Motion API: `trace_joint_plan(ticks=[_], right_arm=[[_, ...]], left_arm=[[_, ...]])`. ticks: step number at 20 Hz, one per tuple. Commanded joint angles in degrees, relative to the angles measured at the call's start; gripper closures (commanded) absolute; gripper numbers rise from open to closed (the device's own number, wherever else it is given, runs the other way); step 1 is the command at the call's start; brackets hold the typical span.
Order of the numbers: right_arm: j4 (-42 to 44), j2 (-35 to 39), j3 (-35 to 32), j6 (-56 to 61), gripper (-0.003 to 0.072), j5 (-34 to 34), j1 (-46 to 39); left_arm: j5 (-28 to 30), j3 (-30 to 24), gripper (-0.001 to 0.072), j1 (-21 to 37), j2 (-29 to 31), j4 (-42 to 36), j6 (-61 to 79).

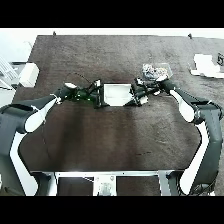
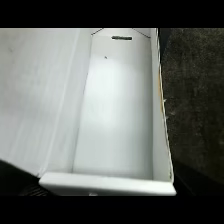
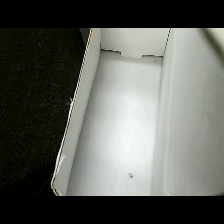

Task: Fold the box and place the chain.

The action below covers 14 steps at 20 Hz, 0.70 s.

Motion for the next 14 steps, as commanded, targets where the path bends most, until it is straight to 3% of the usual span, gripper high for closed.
trace_joint_plan(ticks=[1, 8, 9, 10, 12, 13, 14], right_arm=[[0.0, 0.0, 0.0, 0.0, 0.0397, 1.2, 0.1], [0.0, 0.0, 0.0, 0.0, 0.0398, 1.2, 0.1], [0.0, 0.0, 0.0, 0.0, 0.0397, 1.2, 0.1], [0.0, 0.0, 0.0, 0.0, 0.0398, 1.2, 0.1], [0.0, 0.0, 0.0, 0.0, 0.0397, 1.2, 0.1], [0.0, 0.0, 0.0, 0.0, 0.0398, 1.2, 0.1], [0.0, 0.0, 0.0, 0.0, 0.0397, 1.2, 0.1]], left_arm=[[2.9, 0.0, -0.0011, -0.9, -0.1, -0.4, 0.6], [3.3, 0.0, 0.0014, -1.2, -0.1, -0.5, 0.5], [3.3, 0.0, 0.0132, -1.2, -0.1, -0.5, 0.5], [3.3, 0.0, 0.0178, -1.2, -0.1, -0.5, 0.5], [3.4, 0.0, 0.0180, -1.2, -0.1, -0.5, 0.5], [3.4, 0.0, 0.0221, -1.2, -0.1, -0.5, 0.5], [3.5, 0.0, 0.0345, -1.2, -0.1, -0.5, 0.5]])
